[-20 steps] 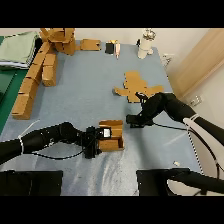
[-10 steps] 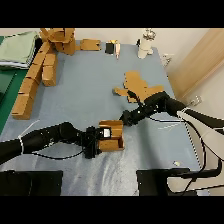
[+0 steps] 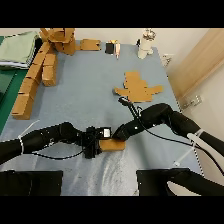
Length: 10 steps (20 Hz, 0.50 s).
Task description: Fold the box.
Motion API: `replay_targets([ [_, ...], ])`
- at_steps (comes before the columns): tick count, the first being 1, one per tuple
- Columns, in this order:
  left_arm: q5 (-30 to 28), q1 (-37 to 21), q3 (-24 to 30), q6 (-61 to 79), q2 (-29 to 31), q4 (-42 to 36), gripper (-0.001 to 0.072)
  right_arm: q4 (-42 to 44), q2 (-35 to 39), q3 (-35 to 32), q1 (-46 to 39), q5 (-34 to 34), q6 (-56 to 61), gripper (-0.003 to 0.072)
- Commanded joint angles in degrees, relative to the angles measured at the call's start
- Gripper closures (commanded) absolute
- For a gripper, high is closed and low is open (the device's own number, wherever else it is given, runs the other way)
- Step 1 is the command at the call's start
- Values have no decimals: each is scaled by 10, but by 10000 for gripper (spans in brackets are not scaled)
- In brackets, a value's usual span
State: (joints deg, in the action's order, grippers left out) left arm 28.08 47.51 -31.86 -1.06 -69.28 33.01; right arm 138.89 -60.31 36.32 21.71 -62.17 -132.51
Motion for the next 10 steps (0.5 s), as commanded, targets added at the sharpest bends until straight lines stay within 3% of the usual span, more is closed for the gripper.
replay_targets([
  [1,0,0,0,0,0,0,462,-68,80,-42,59,75,30,683],
  [5,0,0,0,0,0,0,462,-144,122,-58,126,125,72,683],
  [10,0,0,0,0,0,0,462,-206,139,-61,193,138,108,683],
])
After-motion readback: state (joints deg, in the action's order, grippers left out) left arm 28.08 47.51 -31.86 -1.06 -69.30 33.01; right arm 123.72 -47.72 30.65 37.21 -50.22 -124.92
